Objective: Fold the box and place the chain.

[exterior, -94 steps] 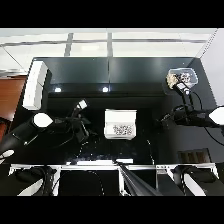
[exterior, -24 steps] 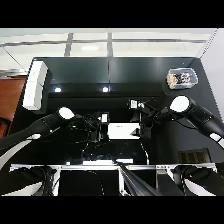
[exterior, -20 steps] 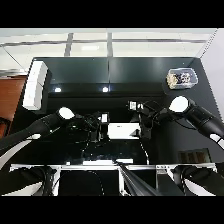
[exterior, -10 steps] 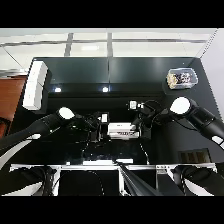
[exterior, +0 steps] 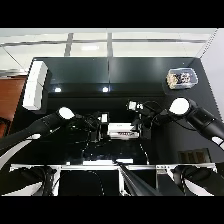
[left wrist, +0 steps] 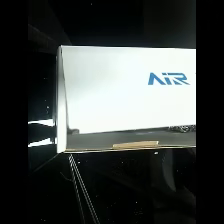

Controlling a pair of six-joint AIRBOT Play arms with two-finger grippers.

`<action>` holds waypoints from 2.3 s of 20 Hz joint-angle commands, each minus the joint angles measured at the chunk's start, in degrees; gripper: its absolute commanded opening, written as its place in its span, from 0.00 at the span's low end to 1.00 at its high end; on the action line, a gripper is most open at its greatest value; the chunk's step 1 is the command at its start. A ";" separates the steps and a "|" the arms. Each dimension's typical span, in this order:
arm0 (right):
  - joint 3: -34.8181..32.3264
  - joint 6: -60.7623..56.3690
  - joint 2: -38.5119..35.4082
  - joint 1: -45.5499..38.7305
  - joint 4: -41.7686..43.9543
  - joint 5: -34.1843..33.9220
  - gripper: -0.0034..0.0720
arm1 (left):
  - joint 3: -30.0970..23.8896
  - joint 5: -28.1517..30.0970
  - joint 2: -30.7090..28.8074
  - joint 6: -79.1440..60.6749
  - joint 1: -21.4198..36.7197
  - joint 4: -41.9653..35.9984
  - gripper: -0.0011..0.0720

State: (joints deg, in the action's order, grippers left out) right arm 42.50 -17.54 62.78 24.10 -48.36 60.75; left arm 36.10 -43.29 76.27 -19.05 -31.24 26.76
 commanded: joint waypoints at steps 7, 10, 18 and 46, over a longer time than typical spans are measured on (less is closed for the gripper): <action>-0.15 -0.02 0.00 0.96 -3.17 0.07 0.46 | 0.04 0.00 0.04 0.04 0.00 0.00 0.56; -0.15 -0.02 0.00 2.32 -3.30 0.07 0.45 | 0.04 0.02 0.04 0.04 0.00 0.00 0.56; 0.04 -1.22 -0.33 3.26 -4.13 -0.39 0.45 | 0.04 0.02 0.04 0.04 0.00 0.00 0.56; -10.86 -55.10 0.98 -2.60 12.46 -8.94 0.07 | 0.04 0.00 0.04 0.04 0.00 0.00 0.56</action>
State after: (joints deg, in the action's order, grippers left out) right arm 31.73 -72.51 62.81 21.52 -33.01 51.96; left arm 36.10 -43.29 76.29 -18.90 -31.24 26.74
